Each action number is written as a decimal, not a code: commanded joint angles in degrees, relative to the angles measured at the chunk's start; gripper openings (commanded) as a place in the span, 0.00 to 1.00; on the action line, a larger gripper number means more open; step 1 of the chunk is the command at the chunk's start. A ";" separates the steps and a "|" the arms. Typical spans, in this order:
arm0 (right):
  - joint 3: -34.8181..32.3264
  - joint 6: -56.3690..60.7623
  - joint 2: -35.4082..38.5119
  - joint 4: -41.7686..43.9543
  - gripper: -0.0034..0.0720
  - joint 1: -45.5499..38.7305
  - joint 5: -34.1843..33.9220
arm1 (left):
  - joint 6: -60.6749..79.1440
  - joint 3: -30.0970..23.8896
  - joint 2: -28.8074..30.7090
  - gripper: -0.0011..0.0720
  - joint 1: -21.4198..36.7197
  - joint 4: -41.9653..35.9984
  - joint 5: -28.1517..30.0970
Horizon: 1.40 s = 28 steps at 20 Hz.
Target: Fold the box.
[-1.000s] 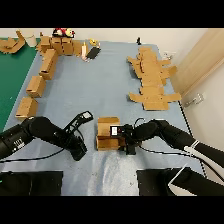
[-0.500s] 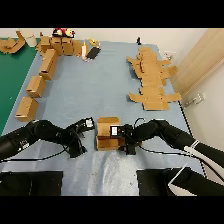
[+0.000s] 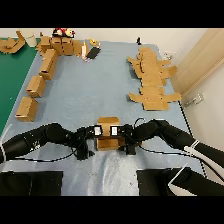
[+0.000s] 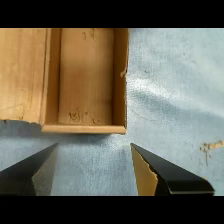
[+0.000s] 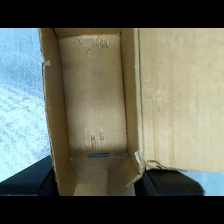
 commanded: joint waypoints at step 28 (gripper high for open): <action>0.00 0.02 -0.02 0.02 0.71 0.00 0.02 | 6.08 2.60 -5.79 0.96 -1.73 -6.38 4.26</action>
